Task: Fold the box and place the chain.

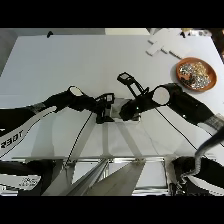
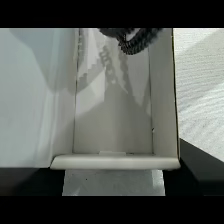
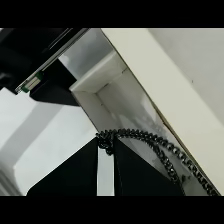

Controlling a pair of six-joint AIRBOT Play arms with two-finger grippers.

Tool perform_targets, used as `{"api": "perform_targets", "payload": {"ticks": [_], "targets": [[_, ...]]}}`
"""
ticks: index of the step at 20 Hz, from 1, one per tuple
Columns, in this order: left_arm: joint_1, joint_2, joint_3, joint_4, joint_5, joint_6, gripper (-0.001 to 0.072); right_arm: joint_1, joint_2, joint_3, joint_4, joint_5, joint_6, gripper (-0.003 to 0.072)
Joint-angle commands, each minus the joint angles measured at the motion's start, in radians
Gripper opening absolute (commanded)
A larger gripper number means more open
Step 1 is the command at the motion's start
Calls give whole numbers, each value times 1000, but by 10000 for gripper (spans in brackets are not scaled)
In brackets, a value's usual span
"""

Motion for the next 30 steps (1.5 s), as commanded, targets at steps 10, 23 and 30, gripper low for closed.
{"api": "perform_targets", "payload": {"ticks": [10,23,30], "targets": [[0,0,0,0,0,0,99,16,-5,-7,-4,-46,78,201],[0,0,0,0,0,0,99,-351,271,-7,-338,129,163,168],[0,0,0,0,0,0,99,-532,-16,22,-509,103,226,347]]}}
